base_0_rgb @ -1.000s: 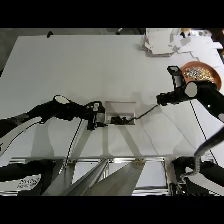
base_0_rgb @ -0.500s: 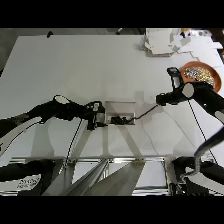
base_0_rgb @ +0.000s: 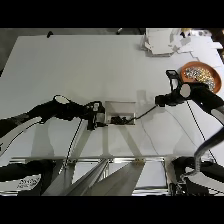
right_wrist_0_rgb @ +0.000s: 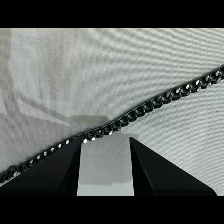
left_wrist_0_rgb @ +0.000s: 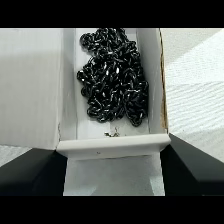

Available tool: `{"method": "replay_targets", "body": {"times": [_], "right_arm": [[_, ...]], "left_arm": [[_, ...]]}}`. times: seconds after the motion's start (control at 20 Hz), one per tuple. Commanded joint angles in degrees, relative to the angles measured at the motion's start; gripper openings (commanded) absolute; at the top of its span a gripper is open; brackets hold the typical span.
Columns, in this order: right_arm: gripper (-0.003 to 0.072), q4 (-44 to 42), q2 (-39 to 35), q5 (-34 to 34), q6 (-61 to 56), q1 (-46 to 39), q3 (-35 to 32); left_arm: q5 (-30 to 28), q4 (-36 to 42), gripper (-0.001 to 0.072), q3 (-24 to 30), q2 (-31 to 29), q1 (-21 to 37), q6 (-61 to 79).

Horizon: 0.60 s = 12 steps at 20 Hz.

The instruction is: Fold the box and place the chain.

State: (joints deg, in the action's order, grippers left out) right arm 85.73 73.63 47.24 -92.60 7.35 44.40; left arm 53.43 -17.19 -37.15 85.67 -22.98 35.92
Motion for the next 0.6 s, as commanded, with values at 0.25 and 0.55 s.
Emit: {"method": "replay_targets", "body": {"times": [0.25, 0.55], "right_arm": [[0.0346, 0.0, 0.2, -1.2, -0.1, 0.0, 0.0], [0.0345, 0.0, 0.7, -1.7, -0.5, 0.0, 0.0]], "left_arm": [[0.0, 0.0, 0.0087, 0.0, 0.0, 0.0, 0.0], [0.0, 0.0, 0.0087, 0.0, 0.0, 0.0, 0.0]]}}
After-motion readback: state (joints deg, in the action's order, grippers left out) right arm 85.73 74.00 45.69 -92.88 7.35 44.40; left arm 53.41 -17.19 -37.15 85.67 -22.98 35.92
